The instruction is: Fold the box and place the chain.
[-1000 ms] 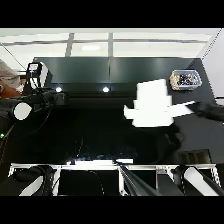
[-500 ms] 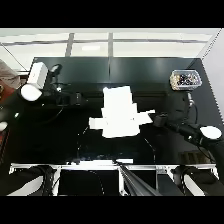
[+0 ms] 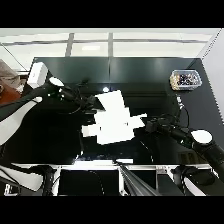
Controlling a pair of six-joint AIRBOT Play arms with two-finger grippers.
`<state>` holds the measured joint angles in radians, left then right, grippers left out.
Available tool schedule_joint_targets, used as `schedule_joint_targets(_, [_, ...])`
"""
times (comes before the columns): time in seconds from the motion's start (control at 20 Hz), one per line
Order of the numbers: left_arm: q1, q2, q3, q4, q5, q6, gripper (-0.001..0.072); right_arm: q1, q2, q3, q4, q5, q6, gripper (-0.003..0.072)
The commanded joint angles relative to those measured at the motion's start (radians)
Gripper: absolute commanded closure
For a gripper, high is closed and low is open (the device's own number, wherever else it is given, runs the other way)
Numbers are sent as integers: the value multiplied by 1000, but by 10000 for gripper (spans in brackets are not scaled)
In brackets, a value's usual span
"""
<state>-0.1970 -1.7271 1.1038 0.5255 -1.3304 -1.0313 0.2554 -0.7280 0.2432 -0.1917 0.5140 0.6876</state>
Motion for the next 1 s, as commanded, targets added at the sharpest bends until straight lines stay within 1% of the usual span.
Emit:
schedule_joint_targets(0.0, [-35, -100, 48, -43, -238, 187, -1, 8, 0, 0, 0, -2, 1, 669])
schedule_joint_targets(0.05, [-40, -100, 53, -11, -243, 206, 1, 8, 0, 0, 0, -1, 1, 669])
schedule_joint_targets(0.15, [-41, -100, 72, 58, -217, 213, 45, 8, 0, 0, 0, 0, 1, 669])
schedule_joint_targets(0.2, [-41, -101, 82, 78, -211, 222, 125, 8, 0, -1, 0, 0, 1, 670])
schedule_joint_targets(0.25, [-41, -102, 95, 84, -214, 245, 181, 8, 0, 0, 0, 2, 1, 669])
schedule_joint_targets(0.3, [-42, -103, 105, 84, -225, 274, 254, 8, 0, 0, 0, 2, 1, 670])
schedule_joint_targets(0.45, [-45, -103, 135, 111, -230, 303, 359, 8, 0, 0, 0, 2, 2, 669])
schedule_joint_targets(0.55, [-45, -104, 153, 134, -243, 304, 374, 8, 0, 0, 0, 2, 2, 669])
schedule_joint_targets(0.6, [-45, -105, 159, 145, -247, 303, 418, 8, 0, 0, 0, 2, 2, 669])
schedule_joint_targets(0.7, [-49, -105, 161, 151, -261, 321, 608, 8, 0, 0, -3, 0, 2, 668])
schedule_joint_targets(0.75, [-49, -105, 161, 151, -267, 327, 676, 8, 0, 0, -3, 0, 2, 627])
schedule_joint_targets(0.8, [-49, -105, 161, 151, -270, 326, 681, 8, 0, 0, -3, 2, 15, 357])
schedule_joint_targets(0.85, [-49, -104, 162, 151, -272, 325, 683, 8, 0, 0, -4, 15, 38, 145])
schedule_joint_targets(0.9, [-50, -103, 161, 151, -268, 319, 684, 8, 0, 3, -37, 52, 37, 76])
schedule_joint_targets(0.95, [-55, -100, 161, 152, -257, 317, 686, 0, 0, 18, -122, 93, 39, 76])
